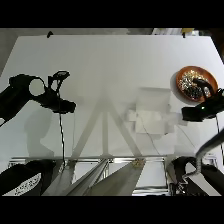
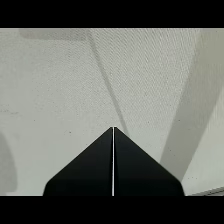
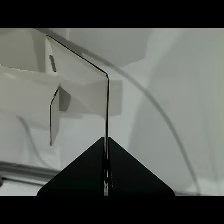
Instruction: Fold the box and place the chain.
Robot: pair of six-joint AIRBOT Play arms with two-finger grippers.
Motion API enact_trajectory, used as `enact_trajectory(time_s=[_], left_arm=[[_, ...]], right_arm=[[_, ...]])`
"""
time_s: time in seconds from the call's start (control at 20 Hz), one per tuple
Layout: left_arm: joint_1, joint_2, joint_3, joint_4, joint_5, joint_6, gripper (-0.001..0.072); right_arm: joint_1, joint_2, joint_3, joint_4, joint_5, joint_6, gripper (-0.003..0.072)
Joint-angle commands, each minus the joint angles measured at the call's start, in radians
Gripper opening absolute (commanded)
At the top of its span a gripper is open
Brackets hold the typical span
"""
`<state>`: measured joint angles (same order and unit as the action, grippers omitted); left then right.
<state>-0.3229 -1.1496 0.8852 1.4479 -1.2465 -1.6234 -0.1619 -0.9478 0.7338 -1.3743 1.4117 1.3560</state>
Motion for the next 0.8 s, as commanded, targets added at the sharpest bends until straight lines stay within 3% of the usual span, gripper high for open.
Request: enact_trajectory(time_s=[0.0, 0.25, 0.3, 0.35, 0.4, 0.6, 0.75], left_arm=[[0.001, -0.001, -0.002, -0.001, 0.035, 0.010, 0.0009], [0.000, -0.003, -0.006, -0.105, 0.217, 0.162, 0.0013], [0.001, -0.010, -0.010, -0.153, 0.237, 0.235, 0.0070], [0.001, -0.023, -0.011, -0.234, 0.245, 0.347, 0.0327], [0.001, -0.043, -0.011, -0.342, 0.243, 0.456, 0.0484], [-0.011, -0.162, -0.011, -0.834, 0.149, 0.986, 0.0490], [-0.054, -0.246, -0.011, -0.921, 0.132, 1.142, 0.0514]], right_arm=[[0.143, 0.098, -0.135, 0.150, -0.103, 0.022, 0.0016], [0.327, 0.097, -0.165, 0.152, -0.211, 0.105, 0.0017], [0.354, 0.097, -0.165, 0.152, -0.231, 0.115, 0.0017], [0.378, 0.097, -0.165, 0.153, -0.251, 0.120, 0.0017], [0.399, 0.097, -0.165, 0.152, -0.265, 0.134, 0.0017], [0.441, 0.096, -0.165, 0.153, -0.275, 0.137, 0.0017], [0.441, 0.096, -0.165, 0.152, -0.274, 0.137, 0.0017]])
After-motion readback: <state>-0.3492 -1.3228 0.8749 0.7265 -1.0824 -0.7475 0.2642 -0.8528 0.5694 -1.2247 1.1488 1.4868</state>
